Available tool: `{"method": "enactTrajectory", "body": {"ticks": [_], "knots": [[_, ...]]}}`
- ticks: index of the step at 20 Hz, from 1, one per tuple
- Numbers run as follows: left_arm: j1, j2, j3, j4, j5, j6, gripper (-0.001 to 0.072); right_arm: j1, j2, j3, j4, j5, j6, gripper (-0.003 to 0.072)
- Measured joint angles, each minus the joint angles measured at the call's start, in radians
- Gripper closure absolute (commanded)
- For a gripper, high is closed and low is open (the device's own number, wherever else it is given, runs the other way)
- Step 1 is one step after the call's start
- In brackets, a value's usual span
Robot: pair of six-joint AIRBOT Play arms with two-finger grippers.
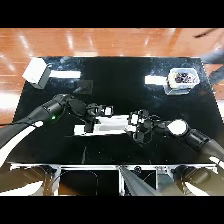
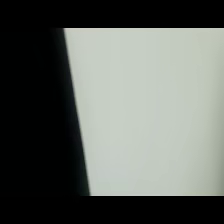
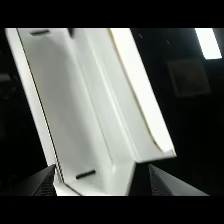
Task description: Fold the box and place the chain.
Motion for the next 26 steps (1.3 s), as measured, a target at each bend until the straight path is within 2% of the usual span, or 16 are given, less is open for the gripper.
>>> {"method": "enactTrajectory", "body": {"ticks": [4,8,17,26], "knots": [[0.0,0.0,0.0,0.002,-0.003,0.0,0.0696,-0.002,-0.051,0.001,0.143,0.04,-0.171,-0.0033],[0.0,0.0,0.0,0.004,-0.003,0.001,0.0695,-0.003,-0.1,0.001,0.201,0.093,-0.269,-0.0032],[0.0,0.0,-0.001,-0.002,0.005,-0.017,0.0695,-0.003,-0.149,0.001,0.219,0.137,-0.328,-0.0032],[-0.002,0.0,-0.001,-0.023,0.135,-0.087,0.0695,-0.002,-0.154,0.001,0.211,0.149,-0.333,-0.0032]]}}
